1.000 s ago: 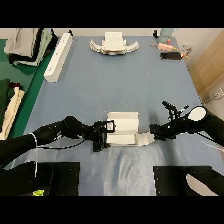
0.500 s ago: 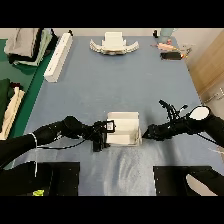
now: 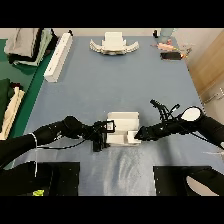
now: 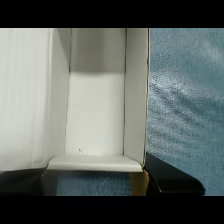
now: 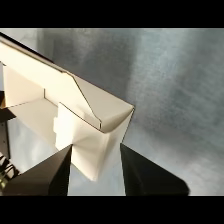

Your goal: Fold the box.

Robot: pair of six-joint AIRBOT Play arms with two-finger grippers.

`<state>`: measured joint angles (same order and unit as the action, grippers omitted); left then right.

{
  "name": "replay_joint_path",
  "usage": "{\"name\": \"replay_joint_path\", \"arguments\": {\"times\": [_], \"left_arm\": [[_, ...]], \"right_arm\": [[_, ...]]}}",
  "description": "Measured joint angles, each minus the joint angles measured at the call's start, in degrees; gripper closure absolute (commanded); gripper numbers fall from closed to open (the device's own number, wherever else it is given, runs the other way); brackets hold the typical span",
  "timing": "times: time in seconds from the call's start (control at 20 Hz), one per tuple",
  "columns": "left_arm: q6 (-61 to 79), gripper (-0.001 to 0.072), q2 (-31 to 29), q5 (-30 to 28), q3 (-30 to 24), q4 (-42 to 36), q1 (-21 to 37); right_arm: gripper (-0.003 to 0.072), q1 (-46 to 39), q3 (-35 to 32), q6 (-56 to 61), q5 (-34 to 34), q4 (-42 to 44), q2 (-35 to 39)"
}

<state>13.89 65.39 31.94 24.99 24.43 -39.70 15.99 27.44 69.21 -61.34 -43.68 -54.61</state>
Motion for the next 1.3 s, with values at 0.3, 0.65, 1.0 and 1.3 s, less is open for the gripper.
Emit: {"name": "replay_joint_path", "arguments": {"times": [0.3,0.65,1.0,1.3], "left_arm": [[0.0,0.0302,0.0,0.0,0.0,0.0,0.0],[0.0,0.0302,0.0,0.0,0.0,0.0,0.0],[0.0,0.0301,0.0,0.0,0.0,0.0,0.0],[0.0,0.0301,0.0,0.0,0.0,0.0,0.0]], "right_arm": [[0.0251,10.7,5.5,17.9,4.3,-16.2,-1.1],[0.0281,23.7,13.0,42.3,3.5,-31.3,-6.9],[0.0288,30.9,18.6,62.0,-1.9,-41.6,-15.4],[0.0377,31.9,19.7,70.2,-3.3,-44.0,-18.8]]}}
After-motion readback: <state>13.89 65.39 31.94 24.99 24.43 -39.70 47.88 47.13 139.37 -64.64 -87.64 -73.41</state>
